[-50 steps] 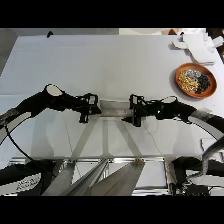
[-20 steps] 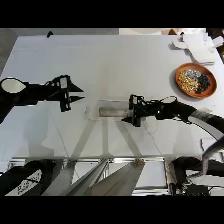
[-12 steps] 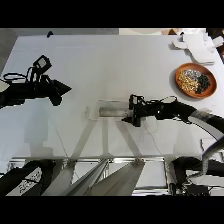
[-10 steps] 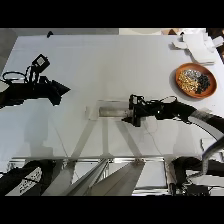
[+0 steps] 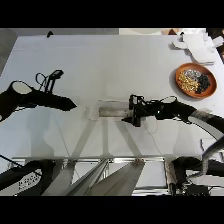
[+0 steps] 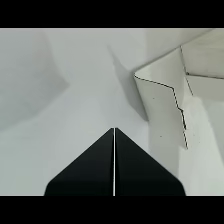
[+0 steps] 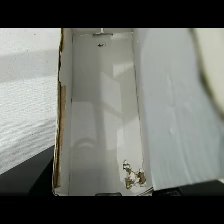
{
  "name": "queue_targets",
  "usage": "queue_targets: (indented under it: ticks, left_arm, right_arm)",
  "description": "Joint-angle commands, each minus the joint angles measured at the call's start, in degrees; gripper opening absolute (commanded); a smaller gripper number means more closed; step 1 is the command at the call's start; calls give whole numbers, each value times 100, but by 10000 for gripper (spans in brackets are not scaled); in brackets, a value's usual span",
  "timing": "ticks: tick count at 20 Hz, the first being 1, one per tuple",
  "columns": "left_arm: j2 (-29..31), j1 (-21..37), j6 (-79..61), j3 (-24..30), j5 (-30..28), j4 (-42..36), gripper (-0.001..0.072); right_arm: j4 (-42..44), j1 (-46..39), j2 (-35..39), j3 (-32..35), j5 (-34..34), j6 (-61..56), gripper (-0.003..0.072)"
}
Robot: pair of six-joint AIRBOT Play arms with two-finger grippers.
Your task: Fold the box and place the chain.
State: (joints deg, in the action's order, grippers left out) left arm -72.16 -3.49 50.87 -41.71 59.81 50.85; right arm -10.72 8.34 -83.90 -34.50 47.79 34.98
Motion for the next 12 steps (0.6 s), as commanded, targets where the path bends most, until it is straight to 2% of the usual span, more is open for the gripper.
queue_targets:
  ticks: [1, 3, 12]
  left_arm:
    - [-463, -466, 846, 9, -114, 146, 1]
    - [-645, -579, 1130, 7, -286, 142, 2]
    - [-820, -732, 1106, 9, -238, -229, 2]
  right_arm:
    - [0, 4, -2, 0, 2, 0, 504]
    - [0, 4, -2, -2, 2, 0, 504]
    - [0, 4, -2, 0, 2, 0, 504]
